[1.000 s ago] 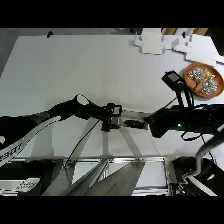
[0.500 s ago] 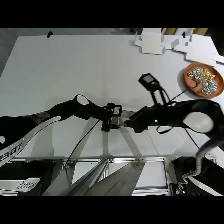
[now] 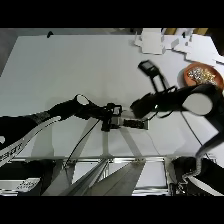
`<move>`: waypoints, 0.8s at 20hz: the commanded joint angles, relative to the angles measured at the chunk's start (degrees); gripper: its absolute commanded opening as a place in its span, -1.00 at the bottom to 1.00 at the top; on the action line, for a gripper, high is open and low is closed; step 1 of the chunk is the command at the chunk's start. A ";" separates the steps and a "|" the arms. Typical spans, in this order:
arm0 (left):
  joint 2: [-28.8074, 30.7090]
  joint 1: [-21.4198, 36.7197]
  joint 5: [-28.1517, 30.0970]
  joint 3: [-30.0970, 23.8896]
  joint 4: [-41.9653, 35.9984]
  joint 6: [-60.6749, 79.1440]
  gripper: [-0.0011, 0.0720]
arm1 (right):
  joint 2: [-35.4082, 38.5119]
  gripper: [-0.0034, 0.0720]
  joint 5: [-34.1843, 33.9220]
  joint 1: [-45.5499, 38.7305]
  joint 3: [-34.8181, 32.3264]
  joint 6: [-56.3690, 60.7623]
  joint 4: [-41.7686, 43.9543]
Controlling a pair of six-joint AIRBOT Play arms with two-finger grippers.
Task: Fold the box and place the chain.
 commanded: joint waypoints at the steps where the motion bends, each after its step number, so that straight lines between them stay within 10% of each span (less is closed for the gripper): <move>1: 0.02 0.00 0.02 0.02 0.00 0.00 -0.60 | -1.11 -0.45 1.97 -8.79 2.73 2.36 -9.35; 9: 0.02 0.00 0.02 0.02 0.00 0.00 -0.60 | -13.88 -0.48 3.76 -22.60 0.90 4.76 -17.00; 12: 0.02 0.00 0.02 0.02 0.00 0.00 -0.60 | -18.40 0.05 3.67 -22.99 0.66 4.70 -17.09; 16: 0.02 0.00 0.00 0.02 0.00 0.00 -0.60 | -22.91 0.05 2.05 -22.99 -0.94 4.72 -17.11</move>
